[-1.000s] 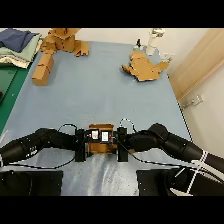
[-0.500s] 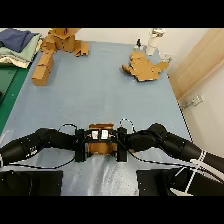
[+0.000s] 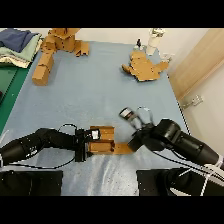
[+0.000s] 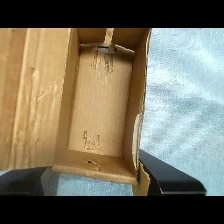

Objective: Fold the box.

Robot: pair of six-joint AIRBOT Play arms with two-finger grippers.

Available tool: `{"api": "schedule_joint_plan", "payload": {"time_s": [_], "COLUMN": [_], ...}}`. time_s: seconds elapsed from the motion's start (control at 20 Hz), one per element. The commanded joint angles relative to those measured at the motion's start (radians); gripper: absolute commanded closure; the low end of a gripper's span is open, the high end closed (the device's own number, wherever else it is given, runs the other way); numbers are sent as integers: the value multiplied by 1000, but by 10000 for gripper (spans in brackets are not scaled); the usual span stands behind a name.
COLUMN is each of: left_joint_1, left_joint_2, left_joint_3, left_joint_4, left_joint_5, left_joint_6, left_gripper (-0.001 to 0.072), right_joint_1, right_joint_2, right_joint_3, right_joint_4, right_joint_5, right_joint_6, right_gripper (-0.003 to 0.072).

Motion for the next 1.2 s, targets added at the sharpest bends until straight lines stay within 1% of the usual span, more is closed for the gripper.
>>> {"api": "schedule_joint_plan", "payload": {"time_s": [0.0,0.05,0.15,0.25,0.45,0.6,0.75,0.95,1.0,1.05,1.1,1.15], "left_joint_1": [0,0,0,0,0,0,0,0,0,0,0,0], "left_joint_2": [1,1,1,1,1,1,1,1,1,1,1,1], "left_joint_3": [1,1,1,1,1,1,1,1,1,1,1,1], "left_joint_4": [1,1,1,1,1,1,1,1,1,1,1,1], "left_joint_5": [0,0,0,1,0,0,0,0,0,0,0,0], "left_joint_6": [2,2,2,2,2,2,2,2,2,2,2,2], "left_gripper": [236,236,236,236,236,236,236,236,236,236,236,236], "right_joint_1": [-103,-142,-169,-165,-146,-147,-146,-146,-146,-146,-146,-146], "right_joint_2": [45,45,45,39,-26,-103,-106,-39,-26,-15,-14,-18], "right_joint_3": [-19,-40,-90,-131,-164,-163,-137,-66,-58,-56,-56,-56], "right_joint_4": [-116,-25,152,266,366,527,576,582,588,599,622,640], "right_joint_5": [-163,-118,28,130,220,296,341,326,326,326,319,302], "right_joint_6": [449,447,424,418,381,276,272,268,267,268,269,268], "right_gripper": [683,683,683,683,683,683,683,683,673,568,433,378]}}
